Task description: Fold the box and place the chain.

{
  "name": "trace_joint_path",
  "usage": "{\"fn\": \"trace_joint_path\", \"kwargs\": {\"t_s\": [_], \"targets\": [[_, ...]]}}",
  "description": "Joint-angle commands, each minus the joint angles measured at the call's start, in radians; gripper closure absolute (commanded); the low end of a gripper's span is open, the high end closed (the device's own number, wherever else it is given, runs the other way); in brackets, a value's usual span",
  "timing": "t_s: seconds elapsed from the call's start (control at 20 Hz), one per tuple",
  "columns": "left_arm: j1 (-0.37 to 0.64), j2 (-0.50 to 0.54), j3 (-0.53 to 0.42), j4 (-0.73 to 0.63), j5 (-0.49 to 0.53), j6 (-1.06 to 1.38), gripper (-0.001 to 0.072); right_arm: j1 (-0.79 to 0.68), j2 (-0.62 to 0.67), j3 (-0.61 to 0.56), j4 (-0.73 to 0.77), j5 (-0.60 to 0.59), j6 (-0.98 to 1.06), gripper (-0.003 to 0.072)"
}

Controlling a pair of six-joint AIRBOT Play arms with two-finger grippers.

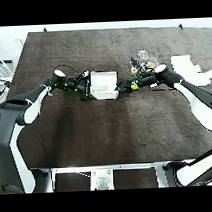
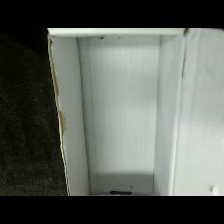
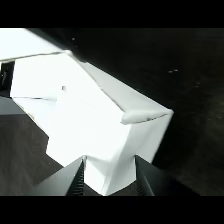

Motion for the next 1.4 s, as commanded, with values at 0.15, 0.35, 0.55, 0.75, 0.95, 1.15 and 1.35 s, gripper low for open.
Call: {"fn": "trace_joint_path", "kwargs": {"t_s": [0.15, 0.35, 0.55, 0.75, 0.95, 1.15, 1.35], "targets": [[0.001, 0.0, 0.0, 0.0, 0.0, 0.0, 0.0412, 0.029, 0.001, 0.013, -0.014, -0.021, 0.053, 0.0311], [0.001, 0.0, 0.0, 0.0, 0.0, 0.0, 0.0412, 0.033, 0.001, 0.048, -0.103, -0.02, 0.119, 0.0311], [0.001, 0.0, 0.0, 0.0, 0.0, 0.0, 0.0412, 0.082, 0.0, 0.097, -0.225, -0.021, 0.203, 0.0284], [0.001, 0.0, 0.0, 0.0, 0.0, 0.0, 0.0412, 0.143, 0.0, 0.134, -0.407, -0.028, 0.353, 0.025], [0.001, 0.0, 0.0, 0.0, 0.0, 0.0, 0.0412, 0.189, -0.004, 0.165, -0.517, -0.063, 0.446, 0.0251], [0.001, 0.0, 0.0, 0.0, 0.0, 0.0, 0.0412, 0.23, -0.025, 0.206, -0.612, -0.071, 0.546, 0.0251], [0.001, 0.0, 0.0, 0.0, 0.0, 0.0, 0.0412, 0.259, -0.037, 0.242, -0.703, -0.066, 0.63, 0.0251]]}}
